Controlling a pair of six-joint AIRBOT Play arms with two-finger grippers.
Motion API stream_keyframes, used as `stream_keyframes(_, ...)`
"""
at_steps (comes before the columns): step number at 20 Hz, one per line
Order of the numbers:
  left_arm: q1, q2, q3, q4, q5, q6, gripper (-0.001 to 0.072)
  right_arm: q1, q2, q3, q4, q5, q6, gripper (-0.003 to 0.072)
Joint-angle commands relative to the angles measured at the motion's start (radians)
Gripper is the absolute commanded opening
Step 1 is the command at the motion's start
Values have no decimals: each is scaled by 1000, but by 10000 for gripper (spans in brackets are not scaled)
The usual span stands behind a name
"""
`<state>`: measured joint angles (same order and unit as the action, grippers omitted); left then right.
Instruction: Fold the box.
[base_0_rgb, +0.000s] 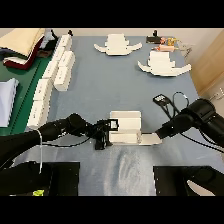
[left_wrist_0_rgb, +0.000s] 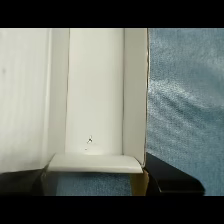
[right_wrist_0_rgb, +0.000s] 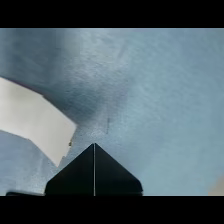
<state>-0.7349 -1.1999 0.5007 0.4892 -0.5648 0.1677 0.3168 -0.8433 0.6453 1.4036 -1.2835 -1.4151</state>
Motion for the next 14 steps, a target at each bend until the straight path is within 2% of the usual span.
stream_keyframes(1, -1, 1, 0, 0, 0, 0, 467, -84, -10, -33, -14, -25, 230, 5)
stream_keyframes(3, -1, 1, 0, 0, 0, 0, 467, -111, -40, -87, 70, 46, 219, 5)
stream_keyframes(6, -1, 1, 0, 0, 0, 0, 467, -111, -78, -171, 273, 219, 121, 5)
stream_keyframes(8, -1, 1, 0, 0, 0, 0, 467, -111, -85, -183, 406, 278, 45, 4)
stream_keyframes(10, -1, 1, 0, 0, 0, 0, 467, -111, -74, -174, 476, 287, -8, 4)
stream_keyframes(14, -1, 1, 0, 0, 0, 0, 467, -111, -17, -157, 517, 252, -24, 4)
